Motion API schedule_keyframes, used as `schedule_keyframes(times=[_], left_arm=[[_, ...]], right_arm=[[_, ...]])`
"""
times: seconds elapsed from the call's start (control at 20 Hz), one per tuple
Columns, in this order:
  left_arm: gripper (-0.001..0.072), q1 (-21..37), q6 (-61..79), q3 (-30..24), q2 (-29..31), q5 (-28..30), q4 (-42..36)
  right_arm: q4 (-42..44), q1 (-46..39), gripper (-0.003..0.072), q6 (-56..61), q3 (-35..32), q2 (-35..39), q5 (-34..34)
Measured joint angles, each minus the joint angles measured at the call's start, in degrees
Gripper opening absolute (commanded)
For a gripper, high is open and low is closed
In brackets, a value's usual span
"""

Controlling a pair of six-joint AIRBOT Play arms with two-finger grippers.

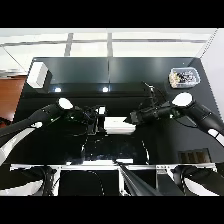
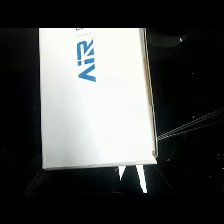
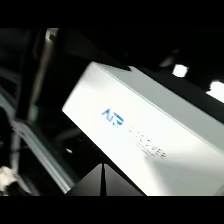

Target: Fold the box and place the chain.

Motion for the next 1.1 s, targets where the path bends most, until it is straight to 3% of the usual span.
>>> schedule_keyframes(times=[0.3,1.1], left_arm=[[0.0415,0.0,0.0,0.0,0.0,0.0,0.0],[0.0414,0.0,0.0,0.0,0.0,0.0,0.0]], right_arm=[[7.1,0.5,0.0013,-0.2,-2.1,-5.2,-2.9],[1.7,0.6,0.0013,-1.2,-2.4,-9.3,-5.1]])
